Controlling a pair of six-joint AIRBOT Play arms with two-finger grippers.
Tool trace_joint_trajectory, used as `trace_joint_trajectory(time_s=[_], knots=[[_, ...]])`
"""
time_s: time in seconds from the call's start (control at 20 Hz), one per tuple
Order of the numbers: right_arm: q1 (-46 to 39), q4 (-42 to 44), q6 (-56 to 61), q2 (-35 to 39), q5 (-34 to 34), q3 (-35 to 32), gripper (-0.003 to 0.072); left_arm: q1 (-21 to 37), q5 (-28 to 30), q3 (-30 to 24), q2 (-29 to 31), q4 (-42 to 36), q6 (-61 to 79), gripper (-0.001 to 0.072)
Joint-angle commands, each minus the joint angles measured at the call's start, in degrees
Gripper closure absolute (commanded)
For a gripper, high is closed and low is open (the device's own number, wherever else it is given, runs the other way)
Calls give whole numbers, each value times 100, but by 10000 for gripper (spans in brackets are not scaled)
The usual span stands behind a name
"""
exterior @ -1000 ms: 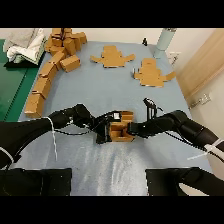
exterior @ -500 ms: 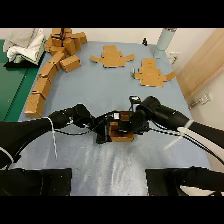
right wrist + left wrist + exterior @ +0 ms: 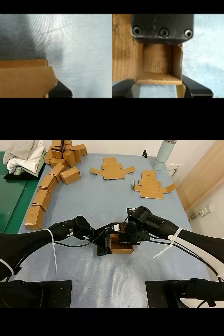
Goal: Fold the box.
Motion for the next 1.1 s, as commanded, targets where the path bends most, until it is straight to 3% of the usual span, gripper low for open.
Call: trace_joint_trajectory(time_s=[0.0, 0.05, 0.1, 0.15, 0.5, 0.8, 0.95, 1.0, 1.05], knots=[[7, -107, -111, -20, -87, 15, 680, -2, 0, 7, 0, 7, 17, 265], [7, -107, -142, -17, -81, 15, 548, -2, 0, 7, 0, 7, 17, 265], [7, -98, -144, -17, -92, 15, 333, -2, -2, 7, 0, 7, 17, 264], [7, -76, -181, -15, -98, 15, 278, -2, 0, 7, 0, 7, 17, 264], [7, 260, -293, 398, -208, 46, 278, -2, 0, 7, 0, 7, 17, 265], [-46, 144, -289, 1067, -874, 44, 287, -2, 0, 7, 0, 7, 17, 265], [-107, -337, -291, 1113, -1152, 42, 450, -2, 0, 7, 0, 7, 17, 264], [-212, -452, -293, 1113, -1191, 42, 545, -2, -2, 7, 0, 7, 17, 265], [-374, -592, -293, 1110, -1178, 37, 571, -2, -2, 7, 0, 7, 17, 264]])
